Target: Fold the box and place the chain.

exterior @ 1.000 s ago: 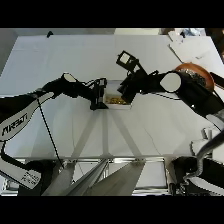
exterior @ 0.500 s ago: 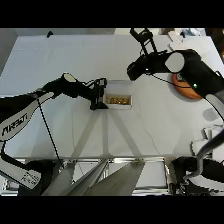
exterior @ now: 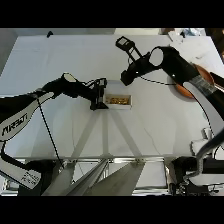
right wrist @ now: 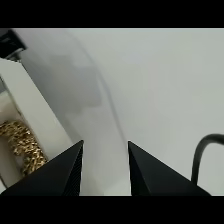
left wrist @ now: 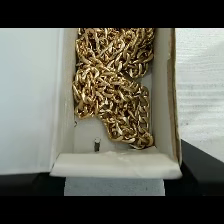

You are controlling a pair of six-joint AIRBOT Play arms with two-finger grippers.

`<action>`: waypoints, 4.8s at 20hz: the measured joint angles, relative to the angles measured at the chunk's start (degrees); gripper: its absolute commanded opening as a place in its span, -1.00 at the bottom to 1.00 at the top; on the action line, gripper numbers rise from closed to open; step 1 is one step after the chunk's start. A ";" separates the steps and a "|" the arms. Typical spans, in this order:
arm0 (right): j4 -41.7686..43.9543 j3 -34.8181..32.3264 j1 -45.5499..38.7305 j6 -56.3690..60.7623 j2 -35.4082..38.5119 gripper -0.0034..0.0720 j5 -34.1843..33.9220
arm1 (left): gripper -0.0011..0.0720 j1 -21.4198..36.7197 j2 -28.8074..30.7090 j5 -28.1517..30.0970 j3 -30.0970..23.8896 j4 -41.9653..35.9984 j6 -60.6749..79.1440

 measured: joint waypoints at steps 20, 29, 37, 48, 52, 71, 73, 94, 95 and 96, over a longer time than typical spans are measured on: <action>2.80 -17.11 6.64 -25.88 9.49 0.20 -3.43 | -0.09 -0.02 0.00 0.00 0.00 0.00 0.00; 0.61 -18.45 7.34 -26.23 10.01 0.20 -11.47 | -0.09 -0.02 0.00 0.00 0.00 0.00 0.00; 5.16 -18.88 9.53 -26.03 10.51 0.25 -9.81 | -0.09 -0.02 0.00 0.00 0.00 0.00 0.00; 2.05 -24.98 10.03 -21.79 10.54 0.25 -21.05 | -0.09 -0.02 0.00 0.00 0.00 -0.04 -0.04; -0.17 -25.27 10.01 -19.43 10.84 0.23 -23.65 | -0.09 0.00 0.00 0.13 0.00 -0.11 -0.11; -1.62 -27.34 10.64 -16.52 10.25 0.24 -21.84 | -0.09 0.00 0.00 0.02 0.00 0.04 0.07; -1.62 -27.45 10.86 -16.09 10.12 0.35 -21.81 | -0.09 -0.02 0.00 0.00 0.00 0.04 0.04; -4.72 -27.54 12.22 -11.02 10.47 0.15 -25.99 | -0.09 -0.02 0.00 0.00 0.00 -0.04 -0.04; -5.27 -27.54 12.22 -10.38 10.40 0.19 -26.10 | -0.09 -0.02 0.00 0.07 0.00 -0.09 -0.04; -5.66 -27.54 12.22 -9.73 10.38 0.35 -26.10 | -0.09 -0.02 0.00 0.13 0.00 -0.09 -0.04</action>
